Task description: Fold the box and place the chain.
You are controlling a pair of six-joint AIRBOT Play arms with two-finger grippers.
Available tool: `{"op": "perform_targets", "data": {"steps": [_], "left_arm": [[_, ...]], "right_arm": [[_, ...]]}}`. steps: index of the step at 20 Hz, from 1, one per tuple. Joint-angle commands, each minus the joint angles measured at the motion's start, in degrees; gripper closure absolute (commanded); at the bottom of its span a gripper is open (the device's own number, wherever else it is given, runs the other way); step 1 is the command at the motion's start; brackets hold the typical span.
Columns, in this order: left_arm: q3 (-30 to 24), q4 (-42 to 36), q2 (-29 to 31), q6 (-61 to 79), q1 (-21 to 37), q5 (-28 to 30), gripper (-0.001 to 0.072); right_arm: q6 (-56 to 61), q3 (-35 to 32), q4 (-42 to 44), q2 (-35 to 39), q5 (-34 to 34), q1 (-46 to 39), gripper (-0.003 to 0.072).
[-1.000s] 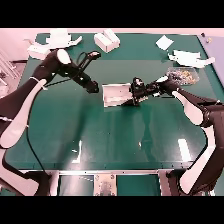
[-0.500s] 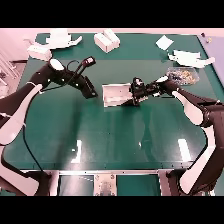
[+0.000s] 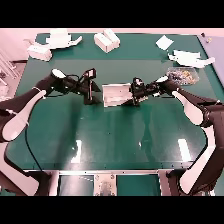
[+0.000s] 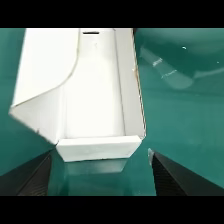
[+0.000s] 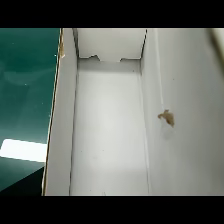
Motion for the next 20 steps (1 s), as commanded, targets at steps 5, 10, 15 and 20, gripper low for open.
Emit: {"op": "perform_targets", "data": {"steps": [5, 10, 15, 20], "left_arm": [[-0.35, -6.43, -3.41, 6.36, 0.07, -0.44, -0.0011], [-0.35, -7.23, -3.76, 6.34, 0.07, -0.48, -0.0011], [-0.35, -7.78, -6.03, 6.82, -0.74, 0.48, -0.0011], [-0.31, -11.45, -7.98, 9.81, -1.09, 2.10, -0.0011]], "right_arm": [[0.00, 0.04, 0.02, 0.02, 0.00, 0.02, 0.0094], [0.00, 0.04, 0.02, 0.02, 0.00, 0.02, 0.0094], [0.00, 0.04, 0.00, 0.02, 0.00, 0.02, 0.0094], [0.00, 0.04, 0.02, 0.02, 0.00, 0.02, 0.0094]]}}
